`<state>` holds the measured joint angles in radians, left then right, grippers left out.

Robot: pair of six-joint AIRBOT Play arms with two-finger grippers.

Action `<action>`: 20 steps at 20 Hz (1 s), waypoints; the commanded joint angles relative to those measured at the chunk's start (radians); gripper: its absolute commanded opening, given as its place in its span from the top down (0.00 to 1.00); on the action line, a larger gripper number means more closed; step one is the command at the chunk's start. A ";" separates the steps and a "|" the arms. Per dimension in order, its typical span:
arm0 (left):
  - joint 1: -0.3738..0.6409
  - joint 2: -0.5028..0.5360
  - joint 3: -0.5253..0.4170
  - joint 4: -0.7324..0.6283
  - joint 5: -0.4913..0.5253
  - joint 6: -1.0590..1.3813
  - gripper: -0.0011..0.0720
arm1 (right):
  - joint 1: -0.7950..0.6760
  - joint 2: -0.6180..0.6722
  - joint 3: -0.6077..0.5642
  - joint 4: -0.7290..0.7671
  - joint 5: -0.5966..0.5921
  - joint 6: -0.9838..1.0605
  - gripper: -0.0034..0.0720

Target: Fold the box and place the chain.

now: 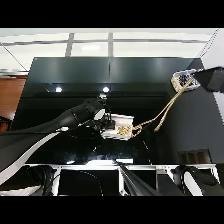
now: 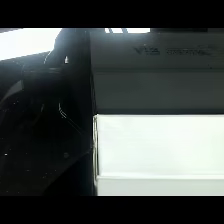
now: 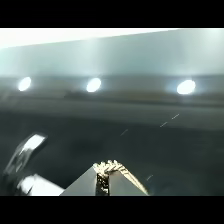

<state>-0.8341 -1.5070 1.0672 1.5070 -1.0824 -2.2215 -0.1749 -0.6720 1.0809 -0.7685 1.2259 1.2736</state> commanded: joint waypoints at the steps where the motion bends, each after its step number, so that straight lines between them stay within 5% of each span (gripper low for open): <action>1: 0.000 0.000 0.000 0.000 0.000 0.000 0.94 | 0.056 0.025 -0.028 0.060 0.127 -0.019 0.94; 12: 0.000 0.000 0.000 0.000 0.000 0.000 0.94 | 0.411 0.023 -0.209 0.083 -0.009 0.024 0.94; 20: 0.000 0.000 0.000 0.000 0.000 0.000 0.94 | 0.414 0.023 -0.208 0.396 -0.068 -0.021 0.94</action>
